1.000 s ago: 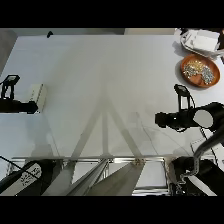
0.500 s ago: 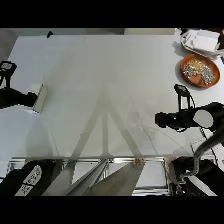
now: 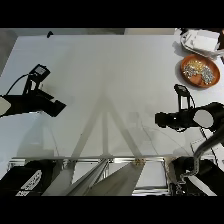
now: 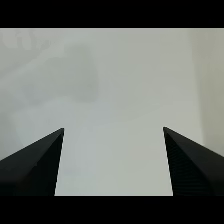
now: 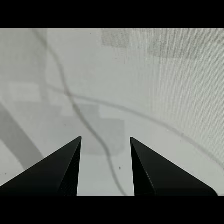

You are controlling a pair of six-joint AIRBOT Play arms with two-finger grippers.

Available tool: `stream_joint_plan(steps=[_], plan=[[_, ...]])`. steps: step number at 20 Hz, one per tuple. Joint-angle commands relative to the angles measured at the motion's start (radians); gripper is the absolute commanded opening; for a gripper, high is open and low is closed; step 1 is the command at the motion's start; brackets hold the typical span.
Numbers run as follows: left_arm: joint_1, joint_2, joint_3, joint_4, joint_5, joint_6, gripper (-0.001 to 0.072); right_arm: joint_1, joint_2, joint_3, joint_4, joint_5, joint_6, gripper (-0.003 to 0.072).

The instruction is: Fold the box and place the chain.

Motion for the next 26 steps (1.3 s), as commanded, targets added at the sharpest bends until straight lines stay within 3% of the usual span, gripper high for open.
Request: stream_joint_plan(steps=[1, 12, 26], plan=[[-0.037, -0.031, 0.000, -0.077, -0.101, -0.001, 0.0692, 0.000, 0.001, 0.000, 0.000, 0.000, 0.000, 0.0341], [-0.037, -0.162, 0.000, -0.077, -0.054, -0.026, 0.0691, 0.000, 0.001, 0.000, 0.000, 0.000, 0.000, 0.0341], [-0.037, -0.175, 0.000, -0.077, -0.010, -0.026, 0.0692, 0.000, 0.001, 0.000, 0.000, 0.000, 0.000, 0.0341]])
